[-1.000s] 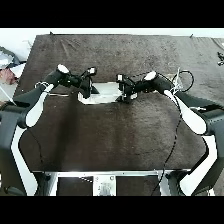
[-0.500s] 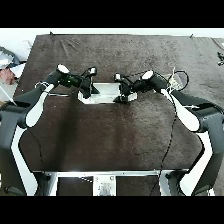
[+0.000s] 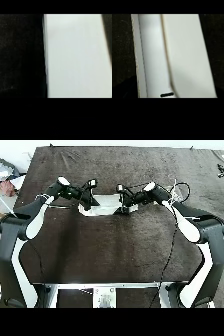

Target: Fold the box and place the chain.

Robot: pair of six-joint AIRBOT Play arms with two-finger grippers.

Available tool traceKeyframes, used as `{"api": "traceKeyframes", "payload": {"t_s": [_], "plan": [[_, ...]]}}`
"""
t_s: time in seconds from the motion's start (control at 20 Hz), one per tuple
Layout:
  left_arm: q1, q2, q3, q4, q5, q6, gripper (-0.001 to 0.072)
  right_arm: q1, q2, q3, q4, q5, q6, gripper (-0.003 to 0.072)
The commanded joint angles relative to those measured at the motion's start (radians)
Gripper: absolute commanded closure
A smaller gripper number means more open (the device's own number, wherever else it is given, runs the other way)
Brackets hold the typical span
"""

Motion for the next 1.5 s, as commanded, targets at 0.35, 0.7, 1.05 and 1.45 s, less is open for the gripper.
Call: {"api": "traceKeyframes", "payload": {"t_s": [0.35, 0.7, 1.05, 1.45], "plan": [[0.001, 0.000, 0.001, 0.001, -0.002, 0.000, 0.0695, -0.001, -0.038, -0.001, 0.068, 0.002, -0.061, 0.0100], [0.001, 0.000, 0.001, 0.001, 0.001, 0.000, 0.0695, -0.002, -0.041, -0.001, 0.068, 0.003, -0.061, 0.0101], [0.001, 0.000, 0.001, 0.001, 0.001, 0.000, 0.0695, -0.005, -0.047, -0.001, 0.067, -0.001, -0.061, 0.0193], [0.001, 0.000, 0.001, 0.001, 0.001, 0.000, 0.0695, -0.012, -0.047, -0.001, 0.063, 0.000, -0.070, 0.0108]]}}
